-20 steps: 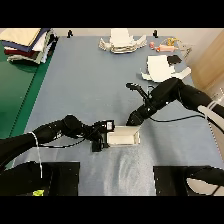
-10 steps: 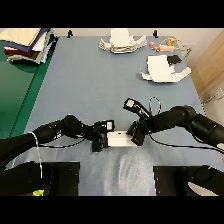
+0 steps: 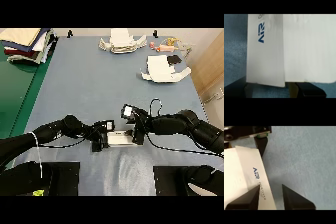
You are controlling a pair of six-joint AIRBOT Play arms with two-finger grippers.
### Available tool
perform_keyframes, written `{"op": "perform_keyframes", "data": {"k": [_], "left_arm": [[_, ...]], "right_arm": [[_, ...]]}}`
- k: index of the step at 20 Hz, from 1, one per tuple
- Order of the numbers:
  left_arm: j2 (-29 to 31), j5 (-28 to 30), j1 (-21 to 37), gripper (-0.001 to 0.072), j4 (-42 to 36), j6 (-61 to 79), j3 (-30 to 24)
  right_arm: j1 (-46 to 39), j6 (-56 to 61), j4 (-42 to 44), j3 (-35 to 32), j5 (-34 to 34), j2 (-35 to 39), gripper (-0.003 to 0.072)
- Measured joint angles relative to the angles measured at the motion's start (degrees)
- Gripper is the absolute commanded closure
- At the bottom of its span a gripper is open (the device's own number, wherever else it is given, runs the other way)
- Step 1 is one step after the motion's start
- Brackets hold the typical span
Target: Fold the box.
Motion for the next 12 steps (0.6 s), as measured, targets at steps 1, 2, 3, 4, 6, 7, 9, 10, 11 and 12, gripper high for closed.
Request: {"op": "perform_keyframes", "data": {"k": [1,2,3,4,6,7,9,10,11,12], "left_arm": [[0.02,0.0,0.0,0.0238,0.02,0.0,0.0],[0.0,0.0,0.0,0.0238,0.02,0.0,0.0],[0.0,-0.02,0.0,0.0239,0.0,0.0,0.02],[0.0,-0.02,0.0,0.0239,0.0,0.0,0.0],[0.0,0.0,0.0,0.0239,0.02,-0.02,0.0],[0.0,0.0,0.0,0.0238,0.02,0.0,0.0],[0.0,-0.02,0.0,0.0239,0.02,0.0,0.02],[0.0,0.0,0.0,0.0238,0.02,0.0,0.0],[0.0,0.0,0.0,0.0239,0.02,-0.02,0.0],[0.02,-0.02,0.0,0.0239,0.02,-0.02,0.02]], "right_arm": [[0.52,-0.55,0.0,0.09,-0.35,0.02,0.0254],[1.31,-0.96,-0.02,0.17,-1.11,0.13,0.0253],[2.21,-1.29,-0.02,0.24,-1.75,0.26,0.0253],[3.26,-1.73,-0.02,0.26,-2.29,0.39,0.0253],[5.44,-2.51,-0.24,0.31,-3.34,0.48,0.0253],[6.38,-2.8,-0.59,0.31,-3.56,0.48,0.021],[7.45,-3.13,-1.57,0.31,-3.87,0.33,0.0155],[7.8,-3.34,-2.1,0.33,-3.91,0.26,0.0155],[8.04,-3.37,-2.69,0.33,-3.98,0.22,0.0155],[8.31,-3.41,-3.3,0.33,-4.0,0.2,0.0155]]}}
